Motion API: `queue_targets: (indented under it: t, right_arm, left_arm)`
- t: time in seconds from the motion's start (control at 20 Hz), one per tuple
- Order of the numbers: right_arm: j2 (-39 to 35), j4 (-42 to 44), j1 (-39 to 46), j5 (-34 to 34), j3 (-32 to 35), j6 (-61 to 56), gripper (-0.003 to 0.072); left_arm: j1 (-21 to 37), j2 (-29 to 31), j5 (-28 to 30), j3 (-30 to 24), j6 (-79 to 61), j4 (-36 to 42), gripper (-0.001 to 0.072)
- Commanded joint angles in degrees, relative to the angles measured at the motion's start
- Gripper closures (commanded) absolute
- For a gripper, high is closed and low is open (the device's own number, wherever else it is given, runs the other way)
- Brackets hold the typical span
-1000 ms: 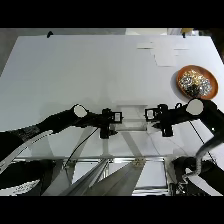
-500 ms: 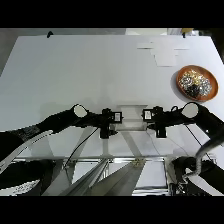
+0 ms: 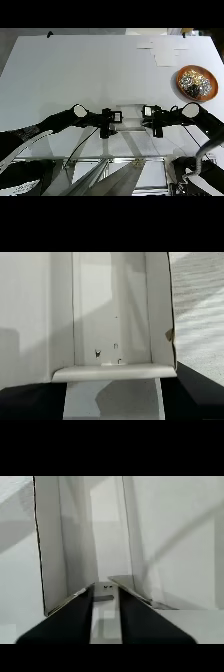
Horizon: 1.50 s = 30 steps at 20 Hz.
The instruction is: Fold the box and place the chain.
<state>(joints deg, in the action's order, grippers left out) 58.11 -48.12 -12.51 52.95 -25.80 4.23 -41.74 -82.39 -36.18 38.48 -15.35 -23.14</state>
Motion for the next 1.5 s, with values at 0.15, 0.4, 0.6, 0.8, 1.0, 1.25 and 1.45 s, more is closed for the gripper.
queue_targets:
  t: [0.15, 0.4, 0.6, 0.8, 1.0, 1.25, 1.45]
  right_arm:
    - [0.39, 4.87, -0.04, -0.46, 2.01, 5.49, 0.0323]
    - [1.07, 4.85, -0.04, -0.55, 2.01, 5.46, 0.0199]
    - [0.46, 3.02, -0.04, 0.79, 2.01, -2.1, 0.0329]
    - [-6.78, -8.44, -0.04, 1.4, 2.01, -25.83, 0.0672]
    - [-15.67, -12.28, -0.02, 1.44, 1.99, -36.2, 0.0672]
    - [-19.52, -18.88, 0.02, -3.78, 1.95, -50.84, 0.0672]
    - [-17.11, -20.61, 0.52, -12.39, 1.95, -71.93, 0.0672]
  left_arm:
    - [-0.04, 0.04, -0.04, -0.02, -0.07, -0.04, 0.0576]
    - [-0.04, 0.04, -0.04, 0.0, -0.07, -0.02, 0.0576]
    - [-0.04, 0.04, -0.04, -0.02, -0.07, -0.02, 0.0576]
    - [-0.04, 0.04, -0.04, -0.02, -0.07, -0.02, 0.0576]
    - [-0.04, 0.04, -0.04, -0.02, -0.07, -0.02, 0.0576]
    - [-0.04, 0.04, -0.04, -0.02, -0.07, -0.02, 0.0576]
    - [-0.04, 0.04, -0.04, -0.02, -0.07, -0.02, 0.0576]
